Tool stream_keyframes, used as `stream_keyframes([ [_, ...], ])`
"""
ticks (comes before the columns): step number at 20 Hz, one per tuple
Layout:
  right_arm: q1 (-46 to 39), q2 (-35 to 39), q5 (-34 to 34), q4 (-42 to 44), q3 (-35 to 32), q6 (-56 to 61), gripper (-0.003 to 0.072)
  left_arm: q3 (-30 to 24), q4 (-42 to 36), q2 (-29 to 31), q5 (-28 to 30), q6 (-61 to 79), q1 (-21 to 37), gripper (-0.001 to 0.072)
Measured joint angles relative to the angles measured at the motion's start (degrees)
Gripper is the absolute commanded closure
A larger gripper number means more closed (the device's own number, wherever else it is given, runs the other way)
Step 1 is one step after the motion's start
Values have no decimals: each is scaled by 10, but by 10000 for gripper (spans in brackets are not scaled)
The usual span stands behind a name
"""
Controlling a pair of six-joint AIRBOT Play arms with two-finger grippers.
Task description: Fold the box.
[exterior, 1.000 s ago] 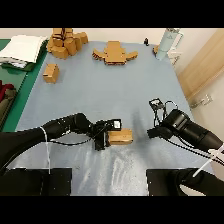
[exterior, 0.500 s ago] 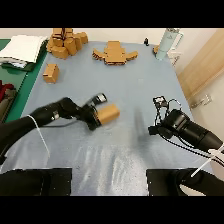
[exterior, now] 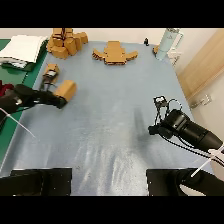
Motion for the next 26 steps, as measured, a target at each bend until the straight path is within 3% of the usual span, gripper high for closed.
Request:
stream_keyframes([
  [5,0,0,28,0,0,10,681,2,11,-21,53,-7,89,231],
  [10,0,0,54,2,0,30,681,32,11,-72,133,-9,83,230],
  [17,0,0,61,5,0,39,681,97,11,-146,146,-18,75,228],
  [18,0,0,63,6,0,39,681,101,11,-150,146,-18,75,157],
  [19,0,0,64,6,0,39,681,103,12,-153,146,-19,75,27],
  [26,0,0,75,8,0,39,681,109,17,-161,121,-23,80,-11],
])
